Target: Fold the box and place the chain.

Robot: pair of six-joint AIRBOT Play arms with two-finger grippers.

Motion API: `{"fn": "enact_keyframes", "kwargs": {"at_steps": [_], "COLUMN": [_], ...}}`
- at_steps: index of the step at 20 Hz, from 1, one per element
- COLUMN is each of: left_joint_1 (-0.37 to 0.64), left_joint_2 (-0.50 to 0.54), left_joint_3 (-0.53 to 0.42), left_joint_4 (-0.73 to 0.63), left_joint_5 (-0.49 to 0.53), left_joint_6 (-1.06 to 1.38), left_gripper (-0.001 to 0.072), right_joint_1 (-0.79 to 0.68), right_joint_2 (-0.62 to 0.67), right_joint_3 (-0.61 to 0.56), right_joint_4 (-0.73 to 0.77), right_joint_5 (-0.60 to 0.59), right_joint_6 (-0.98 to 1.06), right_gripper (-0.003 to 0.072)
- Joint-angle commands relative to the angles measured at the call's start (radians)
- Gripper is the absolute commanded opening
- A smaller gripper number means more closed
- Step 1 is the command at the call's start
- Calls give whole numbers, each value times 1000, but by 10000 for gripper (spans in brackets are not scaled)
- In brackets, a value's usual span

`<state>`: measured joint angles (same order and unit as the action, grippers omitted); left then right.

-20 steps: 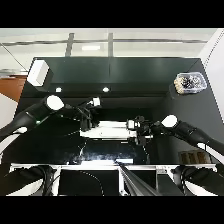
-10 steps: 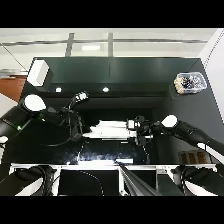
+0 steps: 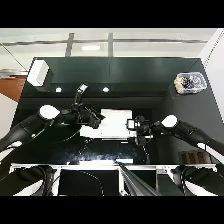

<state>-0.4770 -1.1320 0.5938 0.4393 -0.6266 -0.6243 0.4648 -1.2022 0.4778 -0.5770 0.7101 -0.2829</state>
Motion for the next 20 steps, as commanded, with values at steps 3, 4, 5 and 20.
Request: {"fn": "enact_keyframes", "kwargs": {"at_steps": [3,4,5,20], "left_joint_1": [-42,-43,-42,276], "left_joint_2": [-115,-119,-119,158], "left_joint_3": [-5,-5,-5,57], "left_joint_4": [-3,6,7,568], "left_joint_5": [123,124,124,-436], "left_joint_6": [42,42,42,287], "left_gripper": [29,29,29,686], "right_joint_1": [0,0,0,0], "right_joint_2": [0,0,0,0], "right_joint_3": [0,0,0,0], "right_joint_4": [0,0,0,0], "right_joint_5": [0,0,0,0], "right_joint_6": [0,0,0,0], "right_gripper": [542,542,542,542]}}
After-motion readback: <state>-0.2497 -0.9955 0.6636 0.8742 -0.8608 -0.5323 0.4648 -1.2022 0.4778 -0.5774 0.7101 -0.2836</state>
